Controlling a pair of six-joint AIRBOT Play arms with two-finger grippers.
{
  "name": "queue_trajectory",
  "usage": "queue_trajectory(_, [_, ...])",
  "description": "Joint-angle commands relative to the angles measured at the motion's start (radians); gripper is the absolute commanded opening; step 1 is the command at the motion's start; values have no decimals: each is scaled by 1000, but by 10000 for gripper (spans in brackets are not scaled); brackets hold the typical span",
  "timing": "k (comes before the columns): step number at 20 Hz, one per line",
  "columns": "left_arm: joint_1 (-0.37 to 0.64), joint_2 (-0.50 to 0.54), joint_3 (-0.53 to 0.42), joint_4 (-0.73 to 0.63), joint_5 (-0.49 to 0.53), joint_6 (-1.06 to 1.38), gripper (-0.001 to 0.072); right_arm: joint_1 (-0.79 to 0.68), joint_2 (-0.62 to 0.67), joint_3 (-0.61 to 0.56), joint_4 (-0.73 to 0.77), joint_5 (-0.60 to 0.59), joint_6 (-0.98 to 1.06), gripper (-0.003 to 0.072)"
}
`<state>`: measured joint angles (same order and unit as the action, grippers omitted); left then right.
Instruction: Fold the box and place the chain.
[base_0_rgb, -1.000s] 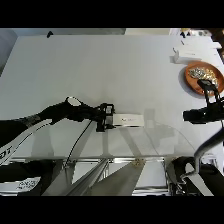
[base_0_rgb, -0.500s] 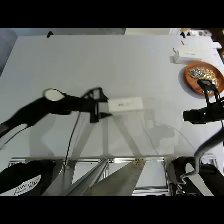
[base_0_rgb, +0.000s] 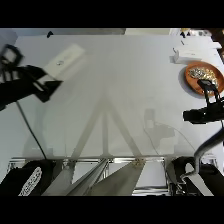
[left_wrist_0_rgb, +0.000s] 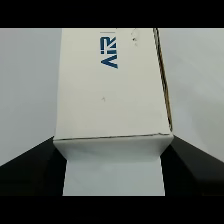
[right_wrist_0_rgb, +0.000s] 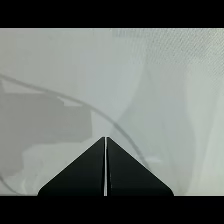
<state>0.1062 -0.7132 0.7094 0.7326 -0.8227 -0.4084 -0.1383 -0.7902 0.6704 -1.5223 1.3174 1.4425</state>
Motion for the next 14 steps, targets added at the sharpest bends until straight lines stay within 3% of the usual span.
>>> queue_trajectory(1, [161, 68, 0, 282, -4, -372, 5, -1, 1, 0, 0, 0, 0, 23])
queue_trajectory(6, [261, 15, -26, 654, 15, -677, 5, -1, 0, 0, 0, 0, 0, 23])
queue_trajectory(14, [269, -152, -127, 682, -23, -678, 6, -1, 1, 0, 0, 0, 0, 23])
